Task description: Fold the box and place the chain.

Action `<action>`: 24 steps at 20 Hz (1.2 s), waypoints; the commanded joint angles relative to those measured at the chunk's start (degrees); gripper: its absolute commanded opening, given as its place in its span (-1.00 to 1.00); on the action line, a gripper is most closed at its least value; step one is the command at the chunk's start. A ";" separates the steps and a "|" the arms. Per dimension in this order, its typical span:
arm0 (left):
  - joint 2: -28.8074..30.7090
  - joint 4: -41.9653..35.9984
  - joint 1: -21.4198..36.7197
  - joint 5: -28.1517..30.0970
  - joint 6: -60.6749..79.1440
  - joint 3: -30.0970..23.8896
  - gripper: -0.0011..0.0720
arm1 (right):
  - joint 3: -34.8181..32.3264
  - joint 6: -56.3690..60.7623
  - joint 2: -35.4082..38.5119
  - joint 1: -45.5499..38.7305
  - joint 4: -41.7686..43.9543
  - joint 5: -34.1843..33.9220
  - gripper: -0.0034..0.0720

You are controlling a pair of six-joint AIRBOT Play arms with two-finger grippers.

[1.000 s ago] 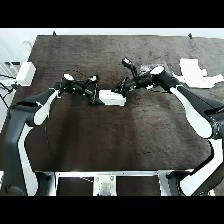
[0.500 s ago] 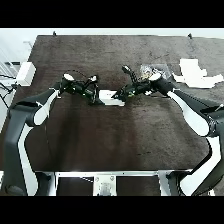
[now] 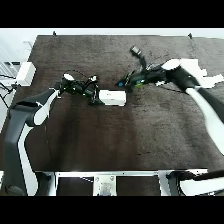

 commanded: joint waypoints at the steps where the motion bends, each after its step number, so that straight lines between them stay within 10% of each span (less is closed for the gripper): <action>1: 0.02 0.00 0.02 0.20 0.04 0.07 0.29 | -5.01 3.28 13.14 -1.95 -0.04 -4.57 -0.90; 9: 0.02 -0.24 0.02 -0.09 -0.07 0.07 0.28 | -31.01 5.01 31.93 -9.77 -2.64 -13.73 -0.90; 10: 0.02 -1.16 0.02 -0.48 -1.33 0.07 0.02 | -33.97 5.01 33.03 -10.38 -2.62 -15.21 -0.89; 11: 0.11 -1.44 0.02 -1.03 -3.41 0.11 -0.86 | -36.46 5.01 33.94 -10.91 -2.67 -16.52 -0.89; 12: 0.17 -1.36 0.04 -1.95 -4.44 0.50 -0.92 | -38.16 4.90 34.51 -11.08 -2.73 -17.25 -0.89; 24: 20.92 -0.72 14.29 15.08 -27.36 0.42 -0.93 | -40.57 4.81 34.80 -11.32 -2.67 -17.55 -0.89</action>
